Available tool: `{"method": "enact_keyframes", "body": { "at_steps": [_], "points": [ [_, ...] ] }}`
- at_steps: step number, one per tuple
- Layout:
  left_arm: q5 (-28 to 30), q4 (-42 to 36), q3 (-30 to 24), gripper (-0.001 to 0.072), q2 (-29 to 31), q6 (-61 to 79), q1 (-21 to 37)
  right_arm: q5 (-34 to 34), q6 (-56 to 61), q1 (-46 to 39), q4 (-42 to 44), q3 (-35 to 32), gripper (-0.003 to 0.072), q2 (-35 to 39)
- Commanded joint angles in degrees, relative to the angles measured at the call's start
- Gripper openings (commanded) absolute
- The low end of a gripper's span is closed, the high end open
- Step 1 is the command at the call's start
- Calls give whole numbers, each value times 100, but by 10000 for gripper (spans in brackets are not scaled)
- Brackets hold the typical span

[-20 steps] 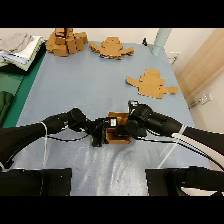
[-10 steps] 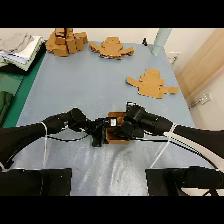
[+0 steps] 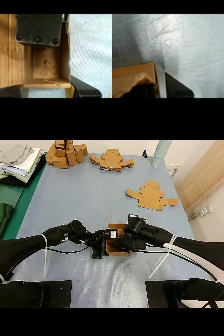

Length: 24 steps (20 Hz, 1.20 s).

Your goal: Fold the box.

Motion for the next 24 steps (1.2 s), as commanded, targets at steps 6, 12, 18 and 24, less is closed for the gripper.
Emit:
{"method": "enact_keyframes", "body": {
  "at_steps": [6,12,18,24],
  "points": [
    [2,2,4,520,-2,2,0,-85,-39,0,22,55,312,205],
    [2,2,4,520,-2,2,0,-367,-39,0,-70,52,305,205],
    [2,2,4,520,-2,2,0,-319,-96,4,-68,48,2,205],
    [2,2,4,520,-2,2,0,-302,-138,4,-11,55,456,221]
  ]
}}
